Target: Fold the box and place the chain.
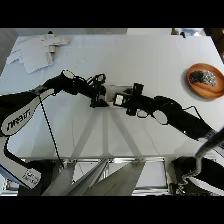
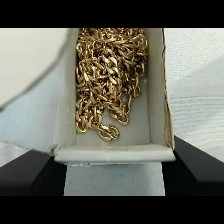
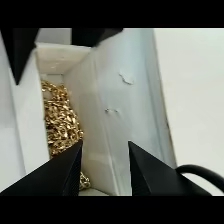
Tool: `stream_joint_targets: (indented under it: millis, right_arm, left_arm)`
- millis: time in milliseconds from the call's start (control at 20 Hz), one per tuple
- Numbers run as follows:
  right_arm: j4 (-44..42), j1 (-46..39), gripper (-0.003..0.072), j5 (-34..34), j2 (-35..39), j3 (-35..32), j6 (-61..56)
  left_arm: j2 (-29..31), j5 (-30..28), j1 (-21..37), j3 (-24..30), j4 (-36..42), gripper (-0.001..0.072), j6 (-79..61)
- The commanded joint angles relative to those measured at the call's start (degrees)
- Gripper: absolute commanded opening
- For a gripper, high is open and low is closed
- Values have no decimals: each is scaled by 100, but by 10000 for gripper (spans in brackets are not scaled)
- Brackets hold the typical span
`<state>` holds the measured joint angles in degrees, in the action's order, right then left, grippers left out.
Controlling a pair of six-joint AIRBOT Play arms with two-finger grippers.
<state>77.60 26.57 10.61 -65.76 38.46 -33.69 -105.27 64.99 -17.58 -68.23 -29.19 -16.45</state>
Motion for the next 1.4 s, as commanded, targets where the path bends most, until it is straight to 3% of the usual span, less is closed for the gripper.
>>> stream_joint_targets:
  millis: [0, 200, 350, 500, 700, 1000, 1100, 1350]
  right_arm:
    - [-7, -170, 318, 280, 76, 236, -911]
    - [28, -173, 314, 1602, 157, 1266, -1491]
    - [-20, -393, 273, 1725, 142, 1768, -1755]
    - [-448, -1287, 276, 1851, -105, 2114, -2352]
    - [-1182, -2273, 295, 3182, -1121, 2717, -2299]
    - [-3926, -2374, 295, 4754, -2024, 2988, -498]
    - [-3836, -2258, 294, 5187, -2015, 2988, 339]
    - [-3296, -1803, 294, 5086, -2015, 2988, 1331]
  left_arm:
    - [0, -2, -2, -2, 0, 417, 0]
    - [0, -2, -2, -2, 0, 417, 0]
    - [0, -2, -2, -2, 0, 417, 0]
    - [0, -2, -2, -2, 0, 417, 0]
    - [0, -4, -2, -2, 0, 417, 0]
    - [0, -2, -2, -2, 0, 417, 0]
    - [0, -2, -2, -2, 0, 417, 0]
    - [0, -2, -2, -2, 0, 417, 0]
